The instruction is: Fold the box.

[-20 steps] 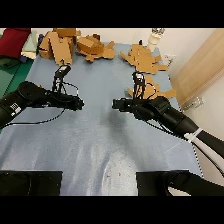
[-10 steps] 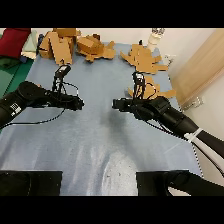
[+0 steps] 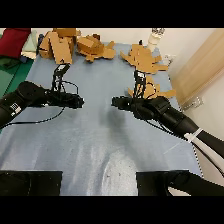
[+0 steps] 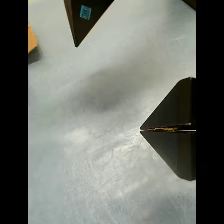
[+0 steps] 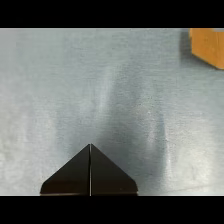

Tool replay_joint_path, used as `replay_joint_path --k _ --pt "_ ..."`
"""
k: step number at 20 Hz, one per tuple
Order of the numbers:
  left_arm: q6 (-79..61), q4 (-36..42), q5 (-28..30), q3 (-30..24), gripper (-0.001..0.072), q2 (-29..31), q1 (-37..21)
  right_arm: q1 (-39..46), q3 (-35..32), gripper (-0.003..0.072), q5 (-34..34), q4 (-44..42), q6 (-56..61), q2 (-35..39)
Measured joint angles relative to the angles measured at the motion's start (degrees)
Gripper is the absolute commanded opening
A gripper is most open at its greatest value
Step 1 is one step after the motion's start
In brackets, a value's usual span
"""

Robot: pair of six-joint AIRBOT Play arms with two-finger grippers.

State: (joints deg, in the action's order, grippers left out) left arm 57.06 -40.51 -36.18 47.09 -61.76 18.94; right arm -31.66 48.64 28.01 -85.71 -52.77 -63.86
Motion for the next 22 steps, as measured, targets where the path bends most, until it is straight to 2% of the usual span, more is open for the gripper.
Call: replay_joint_path --k 4,6,8,9,10,11,15,18,20,22 --pt "0.02 0.96 3.06 0.00 0.0012 -0.39 0.00 7.13 4.33 0.0006 1.22 -1.11 2.75 -1.25" --pt "0.61 1.11 3.54 -0.07 0.0012 -1.07 0.00 15.61 9.20 0.0006 5.09 -3.93 0.09 -3.13" --pt "2.38 1.27 3.78 -0.13 0.0012 -2.34 0.00 26.08 15.15 0.0022 10.49 -10.10 -7.50 -6.23" --pt "3.21 1.29 4.22 -0.11 0.0012 -3.15 0.00 31.76 18.36 0.0189 13.57 -13.38 -11.61 -8.26" --pt "3.98 1.33 4.63 -0.13 0.0012 -4.04 0.00 36.94 21.27 0.0403 16.33 -15.65 -15.10 -10.34" --pt "4.44 1.42 4.92 -0.13 0.0012 -4.92 0.00 42.34 24.30 0.0453 19.26 -17.68 -18.53 -12.79" --pt "5.57 3.63 6.75 -0.11 0.0013 -7.48 0.00 58.40 33.57 0.0487 25.70 -23.65 -29.64 -22.86" --pt "5.81 5.62 7.87 -0.11 0.0016 -8.22 0.00 64.48 38.77 0.0487 27.65 -27.54 -36.92 -30.23" --pt "5.88 6.71 8.55 -0.11 0.0429 -8.37 0.00 66.36 41.86 0.0487 28.22 -29.16 -40.52 -34.62" --pt "7.15 7.72 9.22 -0.13 0.0406 -8.52 0.00 67.10 44.30 0.0487 28.52 -32.02 -44.22 -38.01"
